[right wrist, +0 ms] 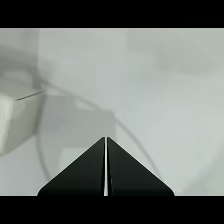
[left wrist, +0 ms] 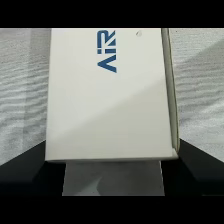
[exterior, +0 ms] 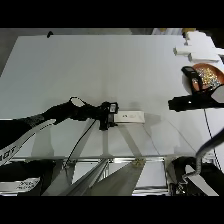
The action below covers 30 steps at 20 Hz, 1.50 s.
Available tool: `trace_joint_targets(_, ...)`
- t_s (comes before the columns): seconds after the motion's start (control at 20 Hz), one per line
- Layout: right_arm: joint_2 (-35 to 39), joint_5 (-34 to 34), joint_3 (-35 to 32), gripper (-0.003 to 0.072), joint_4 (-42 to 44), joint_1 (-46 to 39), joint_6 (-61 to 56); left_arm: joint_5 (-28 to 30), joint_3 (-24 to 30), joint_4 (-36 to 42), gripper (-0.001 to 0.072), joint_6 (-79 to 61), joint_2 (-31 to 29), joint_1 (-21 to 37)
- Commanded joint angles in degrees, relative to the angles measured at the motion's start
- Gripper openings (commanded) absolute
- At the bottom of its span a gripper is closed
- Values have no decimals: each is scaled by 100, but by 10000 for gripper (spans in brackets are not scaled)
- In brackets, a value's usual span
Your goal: Fold the box and place the chain.
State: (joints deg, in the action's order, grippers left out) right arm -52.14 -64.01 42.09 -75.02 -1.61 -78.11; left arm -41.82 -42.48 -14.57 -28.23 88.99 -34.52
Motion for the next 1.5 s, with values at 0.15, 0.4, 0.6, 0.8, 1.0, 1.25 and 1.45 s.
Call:
trace_joint_targets(0.15,31,-785,4,18,-789,-341,-855,-2,-2,-4,72,-2,-2,2)
trace_joint_targets(0.4,31,-1032,4,19,-769,-341,-857,-2,-2,-2,72,-2,-2,2)
trace_joint_targets(0.6,31,-1032,4,19,-769,-341,-855,-2,-2,-4,72,-2,-2,2)
trace_joint_targets(0.8,31,-1032,4,19,-769,-341,-855,-11,-2,4,69,-2,-2,-2)
trace_joint_targets(1.0,31,-1032,4,19,-769,-341,-857,-83,-2,144,70,13,-2,-15)
trace_joint_targets(1.25,31,-1032,4,19,-769,-341,-855,-63,-2,-717,71,363,-706,223)
trace_joint_targets(1.45,31,-1032,4,19,-769,-339,-857,-39,-2,-1856,70,1934,-1882,911)
